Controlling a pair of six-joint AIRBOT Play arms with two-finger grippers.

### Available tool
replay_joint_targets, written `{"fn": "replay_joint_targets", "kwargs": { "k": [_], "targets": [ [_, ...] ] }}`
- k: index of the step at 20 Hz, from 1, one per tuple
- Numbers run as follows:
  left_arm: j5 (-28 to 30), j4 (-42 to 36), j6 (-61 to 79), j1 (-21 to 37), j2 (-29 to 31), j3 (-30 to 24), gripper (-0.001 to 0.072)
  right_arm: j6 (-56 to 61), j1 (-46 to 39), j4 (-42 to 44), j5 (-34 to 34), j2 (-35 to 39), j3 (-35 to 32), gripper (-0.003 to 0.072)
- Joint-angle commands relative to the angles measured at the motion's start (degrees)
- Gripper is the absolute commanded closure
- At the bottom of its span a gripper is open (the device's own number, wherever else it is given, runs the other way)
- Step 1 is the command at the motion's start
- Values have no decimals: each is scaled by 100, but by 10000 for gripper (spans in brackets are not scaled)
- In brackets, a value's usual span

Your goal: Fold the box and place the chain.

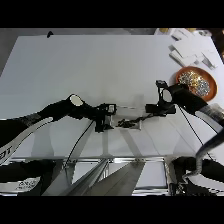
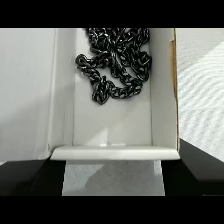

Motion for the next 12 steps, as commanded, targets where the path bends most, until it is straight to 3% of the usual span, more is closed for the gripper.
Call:
{"fn": "replay_joint_targets", "kwargs": {
  "k": [1, 6, 12],
  "targets": [
    [2, 2, 0, 0, 4, 0, 559, -240, 133, 0, 140, 133, -4, 670],
    [2, 2, -2, 0, 4, 0, 559, -234, 697, 44, 468, 1078, -4, 670],
    [2, 2, 0, 0, 4, 0, 559, 398, 1982, 291, 487, 2452, -4, 670]
  ]
}}
